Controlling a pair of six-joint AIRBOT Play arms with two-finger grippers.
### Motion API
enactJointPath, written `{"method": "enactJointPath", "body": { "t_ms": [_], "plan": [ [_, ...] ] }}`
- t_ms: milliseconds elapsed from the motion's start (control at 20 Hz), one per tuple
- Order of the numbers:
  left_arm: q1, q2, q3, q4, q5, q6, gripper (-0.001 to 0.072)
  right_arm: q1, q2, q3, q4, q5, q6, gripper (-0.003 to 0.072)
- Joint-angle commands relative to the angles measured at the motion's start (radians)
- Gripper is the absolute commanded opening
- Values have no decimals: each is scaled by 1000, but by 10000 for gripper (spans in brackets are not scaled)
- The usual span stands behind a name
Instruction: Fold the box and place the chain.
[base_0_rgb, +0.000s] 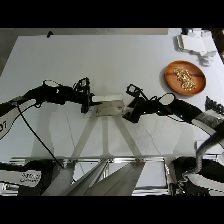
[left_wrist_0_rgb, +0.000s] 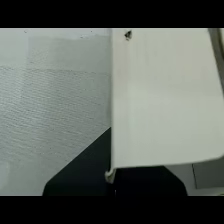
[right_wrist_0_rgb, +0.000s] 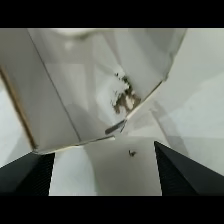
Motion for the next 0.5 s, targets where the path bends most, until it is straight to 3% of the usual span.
{"method": "enactJointPath", "body": {
  "t_ms": [0,300,450],
  "plan": [
    [0,0,0,0,0,0,13,-1,-1,29,0,-4,-31,719],
    [0,0,0,0,0,0,13,-1,-11,46,5,-2,-388,718],
    [0,0,0,0,0,0,13,-32,-71,94,36,44,-411,717]
  ]
}}
